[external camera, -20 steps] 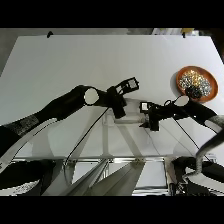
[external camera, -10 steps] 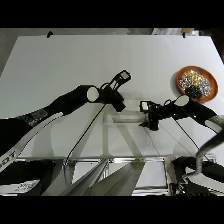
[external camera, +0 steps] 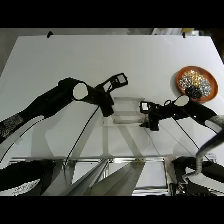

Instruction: Fold the box and place the chain.

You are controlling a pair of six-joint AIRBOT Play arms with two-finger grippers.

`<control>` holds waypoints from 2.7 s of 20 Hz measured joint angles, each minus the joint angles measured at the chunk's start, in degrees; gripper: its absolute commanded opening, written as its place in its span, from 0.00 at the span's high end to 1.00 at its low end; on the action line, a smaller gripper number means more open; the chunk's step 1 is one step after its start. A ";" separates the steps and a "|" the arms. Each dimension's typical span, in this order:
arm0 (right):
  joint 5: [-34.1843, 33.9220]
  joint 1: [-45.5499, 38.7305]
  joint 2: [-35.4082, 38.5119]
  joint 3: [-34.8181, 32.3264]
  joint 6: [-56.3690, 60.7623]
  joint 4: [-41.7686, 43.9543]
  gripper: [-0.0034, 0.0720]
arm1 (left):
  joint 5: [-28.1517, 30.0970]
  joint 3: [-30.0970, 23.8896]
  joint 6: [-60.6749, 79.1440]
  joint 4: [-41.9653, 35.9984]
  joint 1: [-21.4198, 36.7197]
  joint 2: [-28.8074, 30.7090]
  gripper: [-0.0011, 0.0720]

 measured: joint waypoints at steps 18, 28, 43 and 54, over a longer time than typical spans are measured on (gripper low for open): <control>-0.07 0.00 0.00 0.00 0.02 0.07 0.45 | -2.16 -4.96 26.53 -1.09 1.79 -5.84 0.59; -0.07 0.00 0.00 0.00 0.02 0.09 0.45 | 1.25 -5.01 34.21 -5.73 0.94 -6.88 0.75; -0.04 0.00 0.00 0.00 0.02 0.07 0.45 | 3.65 -5.05 34.40 -12.55 -1.16 -8.37 0.81; -0.09 0.00 0.00 0.00 0.02 0.04 0.45 | 5.88 -5.05 28.52 -16.20 -2.78 -9.88 0.54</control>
